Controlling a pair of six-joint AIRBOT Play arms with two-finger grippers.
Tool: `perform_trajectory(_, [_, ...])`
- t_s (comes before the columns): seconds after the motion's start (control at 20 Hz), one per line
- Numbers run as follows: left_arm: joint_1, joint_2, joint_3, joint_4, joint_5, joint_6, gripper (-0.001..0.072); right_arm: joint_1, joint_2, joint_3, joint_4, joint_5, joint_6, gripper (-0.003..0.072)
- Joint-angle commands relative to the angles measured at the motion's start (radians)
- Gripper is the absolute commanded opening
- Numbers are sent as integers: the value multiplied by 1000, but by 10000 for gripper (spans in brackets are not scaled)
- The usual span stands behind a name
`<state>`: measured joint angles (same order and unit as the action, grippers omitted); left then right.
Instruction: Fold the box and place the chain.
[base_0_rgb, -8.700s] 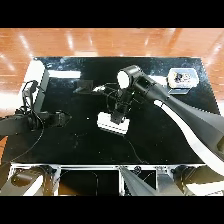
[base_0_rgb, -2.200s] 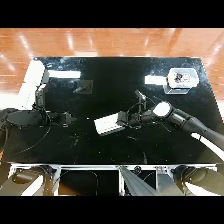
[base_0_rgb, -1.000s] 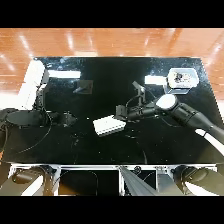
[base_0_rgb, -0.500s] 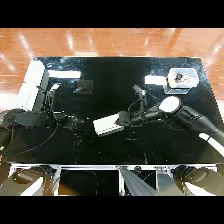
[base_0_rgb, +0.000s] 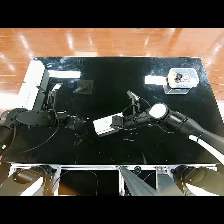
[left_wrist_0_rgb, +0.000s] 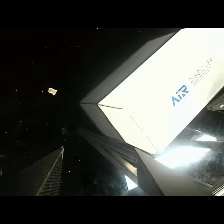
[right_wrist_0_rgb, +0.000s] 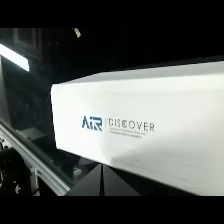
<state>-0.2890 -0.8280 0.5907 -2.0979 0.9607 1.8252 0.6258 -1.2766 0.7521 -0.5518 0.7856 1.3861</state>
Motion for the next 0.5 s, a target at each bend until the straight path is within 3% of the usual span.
perform_trajectory(0.0, [-1, -2, 1, -10, 0, 0, 549, 4, -20, 0, -2, -8, 1, 28])
perform_trajectory(0.45, [-1, -2, 1, -13, -1, 0, 549, 4, -71, 0, -24, -41, 1, 28])
